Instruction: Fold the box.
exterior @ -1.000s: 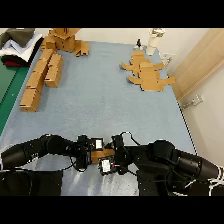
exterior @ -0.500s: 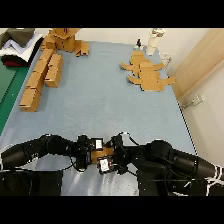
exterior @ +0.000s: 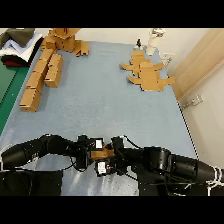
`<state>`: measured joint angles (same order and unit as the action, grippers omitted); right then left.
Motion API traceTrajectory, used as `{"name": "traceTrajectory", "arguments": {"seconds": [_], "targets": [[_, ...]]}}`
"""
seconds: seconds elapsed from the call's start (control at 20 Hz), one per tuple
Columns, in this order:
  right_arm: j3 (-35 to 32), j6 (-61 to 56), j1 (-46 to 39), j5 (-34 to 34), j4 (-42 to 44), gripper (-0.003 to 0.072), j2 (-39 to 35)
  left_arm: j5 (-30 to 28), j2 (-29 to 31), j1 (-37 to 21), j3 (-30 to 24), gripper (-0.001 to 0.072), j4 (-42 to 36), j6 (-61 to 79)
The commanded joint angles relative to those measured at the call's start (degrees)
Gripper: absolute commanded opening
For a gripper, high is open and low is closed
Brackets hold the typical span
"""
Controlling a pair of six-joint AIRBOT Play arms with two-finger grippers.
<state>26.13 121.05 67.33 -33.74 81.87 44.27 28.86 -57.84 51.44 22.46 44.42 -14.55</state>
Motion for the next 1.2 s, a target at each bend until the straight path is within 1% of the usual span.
{"name": "traceTrajectory", "arguments": {"seconds": [0.0,0.05,0.1,0.15,0.2,0.25,0.3,0.35,0.45,0.5,0.85,1.15], "targets": [[-0.02,-3.56,1.03,0.26,-3.65,0.0424,0.02,0.11,-0.02,0.0,-0.02,0.0507,0.11,0.13],[-0.02,-3.58,1.03,0.26,-3.61,0.039,0.02,0.11,-0.02,0.0,-0.02,0.0507,0.13,0.11],[-0.02,-3.56,1.03,0.24,-3.61,0.033,-0.02,0.11,-0.02,0.0,-0.02,0.0507,0.11,0.13],[0.0,-3.56,1.03,0.26,-3.61,0.0293,-0.11,0.09,-0.02,0.0,-0.02,0.0507,0.13,0.13],[0.0,-3.56,1.03,0.26,-3.56,0.0275,-0.26,0.11,-0.02,0.0,-0.02,0.0507,0.11,0.13],[0.0,-3.56,1.27,0.22,-3.5,0.0274,-0.46,0.11,-0.02,0.0,-0.02,0.0507,0.13,0.13],[-0.02,-3.56,1.55,0.15,-3.43,0.0249,-0.74,0.09,-0.02,0.0,-0.02,0.0507,0.11,0.13],[-0.02,-3.58,2.12,-0.28,-3.5,0.0199,-1.16,0.09,-0.02,0.0,-0.02,0.0507,0.13,0.13],[0.0,-3.65,3.15,-1.22,-3.65,0.0183,-1.57,0.11,-0.02,0.0,-0.02,0.0507,0.13,0.13],[0.0,-3.65,3.32,-1.64,-3.61,0.0155,-1.81,0.09,-0.02,0.0,-0.02,0.0507,0.11,0.13],[0.04,-3.63,3.41,-1.46,-3.65,0.0155,-4.0,0.11,-0.02,0.0,-0.02,0.0507,0.11,0.13],[-0.02,-3.65,3.41,-1.53,-3.39,0.0155,-3.15,0.09,-0.02,0.0,-0.02,0.0507,0.11,0.13]]}}
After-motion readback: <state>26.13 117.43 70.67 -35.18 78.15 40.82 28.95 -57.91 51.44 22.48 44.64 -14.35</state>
